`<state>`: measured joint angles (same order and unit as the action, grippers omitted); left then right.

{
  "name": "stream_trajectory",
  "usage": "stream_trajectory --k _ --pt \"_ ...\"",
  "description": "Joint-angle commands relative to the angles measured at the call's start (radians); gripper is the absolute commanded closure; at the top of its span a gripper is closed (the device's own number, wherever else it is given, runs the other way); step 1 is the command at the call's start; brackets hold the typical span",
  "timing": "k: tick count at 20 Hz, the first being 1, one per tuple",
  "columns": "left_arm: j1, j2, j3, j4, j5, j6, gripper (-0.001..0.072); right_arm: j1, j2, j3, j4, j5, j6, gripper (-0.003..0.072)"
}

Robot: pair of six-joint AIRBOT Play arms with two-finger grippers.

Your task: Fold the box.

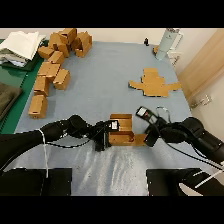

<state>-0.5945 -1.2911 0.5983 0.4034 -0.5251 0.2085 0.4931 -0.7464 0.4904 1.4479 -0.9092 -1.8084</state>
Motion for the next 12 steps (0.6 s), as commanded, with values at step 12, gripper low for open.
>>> stream_trajectory --k 12 --pt "0.000 0.000 0.001 0.001 0.000 0.001 0.0155 -0.169 -0.089 -0.102 0.605 0.099 0.158 0.0683"
